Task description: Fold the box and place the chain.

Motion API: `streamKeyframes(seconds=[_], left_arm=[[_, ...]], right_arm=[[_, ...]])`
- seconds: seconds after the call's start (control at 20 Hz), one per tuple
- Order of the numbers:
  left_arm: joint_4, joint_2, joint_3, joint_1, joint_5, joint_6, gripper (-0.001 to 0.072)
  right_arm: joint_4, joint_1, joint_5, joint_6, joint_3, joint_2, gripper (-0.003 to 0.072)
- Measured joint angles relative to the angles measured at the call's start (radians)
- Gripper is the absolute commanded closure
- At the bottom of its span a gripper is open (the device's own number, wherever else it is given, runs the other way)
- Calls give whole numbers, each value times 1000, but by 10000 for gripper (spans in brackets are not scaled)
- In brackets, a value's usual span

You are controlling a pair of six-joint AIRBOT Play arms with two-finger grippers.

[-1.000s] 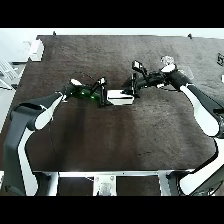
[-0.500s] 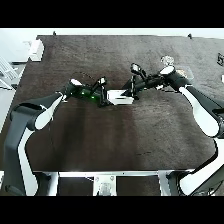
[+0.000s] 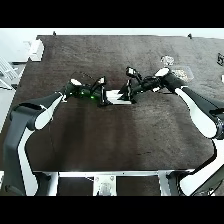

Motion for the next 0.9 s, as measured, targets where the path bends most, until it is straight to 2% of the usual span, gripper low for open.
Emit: streamKeyframes(seconds=[0.3,0.35,0.45,0.5,0.55,0.7,0.9], left_arm=[[0,0,0,0,-1,-2,236],[0,0,0,0,-1,-2,236],[0,0,0,0,-1,-2,236],[0,0,0,0,-1,-2,236],[0,0,0,0,-1,-2,236],[0,0,0,0,-1,-2,236],[0,0,0,0,-1,-3,236]], right_arm=[[33,-18,49,8,-34,4,331],[59,-26,53,8,-35,8,354],[126,-45,55,5,-37,16,487],[162,-57,56,4,-38,19,637],[180,-64,56,3,-39,20,673],[195,-73,56,10,-40,22,674],[87,-67,18,86,-41,11,675]])
